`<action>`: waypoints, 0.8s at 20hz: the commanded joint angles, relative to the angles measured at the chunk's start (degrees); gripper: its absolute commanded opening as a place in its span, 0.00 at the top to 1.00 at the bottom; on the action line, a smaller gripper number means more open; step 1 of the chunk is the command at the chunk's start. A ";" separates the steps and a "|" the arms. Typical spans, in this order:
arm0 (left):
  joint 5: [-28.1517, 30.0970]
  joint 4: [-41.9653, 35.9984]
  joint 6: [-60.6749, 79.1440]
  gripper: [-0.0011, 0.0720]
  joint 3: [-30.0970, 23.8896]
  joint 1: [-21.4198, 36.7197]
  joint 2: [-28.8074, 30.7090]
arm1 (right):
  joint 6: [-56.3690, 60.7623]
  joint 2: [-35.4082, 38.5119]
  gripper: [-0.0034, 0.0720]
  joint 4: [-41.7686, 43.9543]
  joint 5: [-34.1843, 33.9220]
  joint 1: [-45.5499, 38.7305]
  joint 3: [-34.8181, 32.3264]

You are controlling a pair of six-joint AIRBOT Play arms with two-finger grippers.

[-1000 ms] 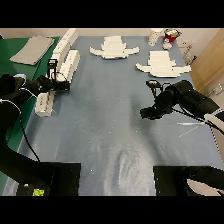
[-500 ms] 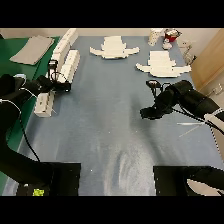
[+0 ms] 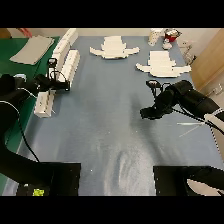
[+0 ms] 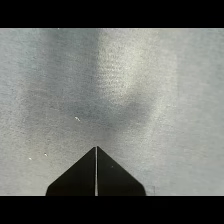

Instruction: Fold the box.

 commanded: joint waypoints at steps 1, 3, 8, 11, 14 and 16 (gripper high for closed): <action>-4.94 0.61 0.15 0.02 1.27 0.48 1.64 | 0.00 -0.04 0.93 0.02 0.00 -0.04 0.04; -9.81 1.92 0.07 0.02 2.82 0.70 2.56 | 0.00 -0.04 0.93 0.02 0.00 -0.04 0.04; -18.80 3.34 -0.09 0.02 5.79 0.70 8.37 | 0.00 -0.04 0.93 0.02 0.00 -0.04 0.04; -22.14 3.28 -0.50 0.02 6.38 0.68 14.14 | 0.00 -0.04 0.93 0.02 0.00 -0.04 0.04; -29.79 0.20 -2.56 0.98 6.43 0.52 19.78 | 0.00 -0.04 0.93 0.02 0.00 -0.04 0.04; -35.06 0.09 -3.21 0.97 6.43 -0.28 22.77 | 0.00 -0.04 0.93 0.02 0.00 -0.04 0.04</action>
